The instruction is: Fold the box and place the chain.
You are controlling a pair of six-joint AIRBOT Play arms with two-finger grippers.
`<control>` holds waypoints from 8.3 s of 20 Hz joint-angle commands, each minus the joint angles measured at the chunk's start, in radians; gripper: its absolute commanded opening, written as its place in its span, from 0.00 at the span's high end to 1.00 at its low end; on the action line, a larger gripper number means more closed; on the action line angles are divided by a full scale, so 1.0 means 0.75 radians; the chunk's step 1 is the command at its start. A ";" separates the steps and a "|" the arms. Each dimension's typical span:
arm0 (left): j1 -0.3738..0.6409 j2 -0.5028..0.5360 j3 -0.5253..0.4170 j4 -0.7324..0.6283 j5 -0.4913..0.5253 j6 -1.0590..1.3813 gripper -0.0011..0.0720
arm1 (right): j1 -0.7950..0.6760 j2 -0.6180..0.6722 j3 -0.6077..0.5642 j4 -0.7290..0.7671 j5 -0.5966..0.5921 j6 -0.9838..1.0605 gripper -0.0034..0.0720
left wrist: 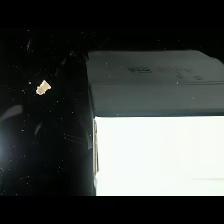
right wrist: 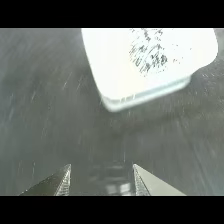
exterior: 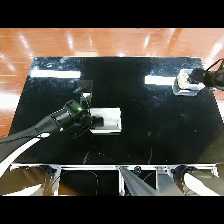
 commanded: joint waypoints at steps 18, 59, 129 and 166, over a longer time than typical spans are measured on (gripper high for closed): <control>0.002 0.001 0.001 0.026 -0.004 -0.008 0.96 | -0.297 -0.986 0.714 0.723 -0.023 -0.167 0.29; 0.001 0.001 0.001 0.020 -0.004 -0.021 0.95 | 0.086 0.104 1.203 0.779 -0.167 -0.676 0.93; 0.002 0.001 0.001 0.026 -0.004 -0.021 0.95 | 1.117 0.097 0.691 0.652 0.044 -0.768 0.93; 0.002 0.001 0.001 0.026 -0.005 -0.021 0.95 | 1.118 0.098 0.685 0.612 0.219 -0.666 0.93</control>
